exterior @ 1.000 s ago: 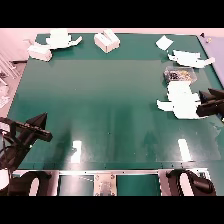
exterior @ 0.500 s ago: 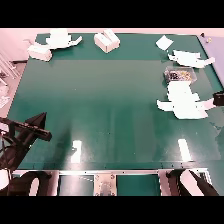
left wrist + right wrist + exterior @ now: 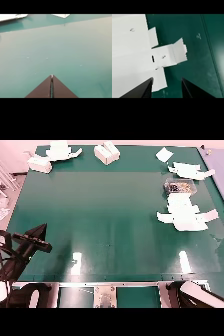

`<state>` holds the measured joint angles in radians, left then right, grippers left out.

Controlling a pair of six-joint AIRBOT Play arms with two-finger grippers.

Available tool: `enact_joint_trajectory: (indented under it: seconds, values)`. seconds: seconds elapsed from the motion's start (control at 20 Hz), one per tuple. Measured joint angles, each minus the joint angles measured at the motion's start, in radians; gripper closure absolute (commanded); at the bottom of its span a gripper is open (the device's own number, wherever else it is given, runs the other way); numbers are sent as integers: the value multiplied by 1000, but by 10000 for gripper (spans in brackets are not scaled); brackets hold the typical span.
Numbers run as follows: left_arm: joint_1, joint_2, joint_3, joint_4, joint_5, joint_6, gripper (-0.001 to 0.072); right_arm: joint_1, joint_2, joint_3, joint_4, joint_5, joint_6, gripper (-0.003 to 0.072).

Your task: Fold the box and place the chain.

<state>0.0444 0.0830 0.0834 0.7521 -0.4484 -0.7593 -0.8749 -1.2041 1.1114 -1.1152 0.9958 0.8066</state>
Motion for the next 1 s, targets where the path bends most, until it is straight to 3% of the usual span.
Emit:
enact_joint_trajectory:
  seconds: [0.15,0.2,0.25,0.3,0.6,1.0]
  values:
    - [0,0,0,-5,-1,0,687,-53,-181,159,-6,167,27,191]
    - [0,0,0,-6,-3,0,571,-65,-245,221,-7,232,33,181]
    - [0,0,0,-8,-11,0,238,-73,-301,278,-7,289,39,153]
    - [0,0,0,-9,-19,0,48,-80,-356,338,-7,341,42,152]
    - [0,0,0,-40,-80,-18,42,-87,-573,610,-2,486,51,121]
    - [0,0,0,-61,-206,-37,42,-68,-746,746,66,521,28,121]
